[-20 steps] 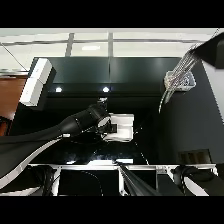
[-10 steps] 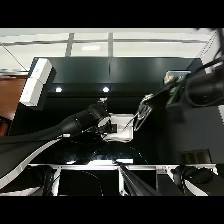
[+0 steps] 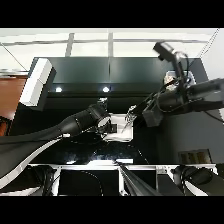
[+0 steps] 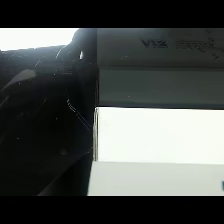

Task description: Fold the box and place the chain.

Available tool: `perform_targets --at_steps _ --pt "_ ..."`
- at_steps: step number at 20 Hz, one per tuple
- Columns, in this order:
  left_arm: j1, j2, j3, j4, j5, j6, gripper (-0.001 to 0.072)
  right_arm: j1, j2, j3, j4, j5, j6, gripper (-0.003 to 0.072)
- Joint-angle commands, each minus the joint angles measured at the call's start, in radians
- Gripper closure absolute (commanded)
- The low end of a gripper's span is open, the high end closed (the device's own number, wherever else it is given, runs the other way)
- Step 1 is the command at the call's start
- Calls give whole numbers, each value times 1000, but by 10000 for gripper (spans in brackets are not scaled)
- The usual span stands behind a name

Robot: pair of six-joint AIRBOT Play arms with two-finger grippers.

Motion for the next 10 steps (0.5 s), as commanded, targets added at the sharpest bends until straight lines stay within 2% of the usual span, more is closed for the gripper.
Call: perform_targets --at_steps 1,6,10 --pt "1 0 0 0 0 0 681 2 1 -121 -18 -97 12 672" --pt "1 0 0 0 1 0 681 2 1 -282 -8 -153 38 672" --pt "1 0 0 0 0 0 681 2 -8 -388 25 -280 67 672"
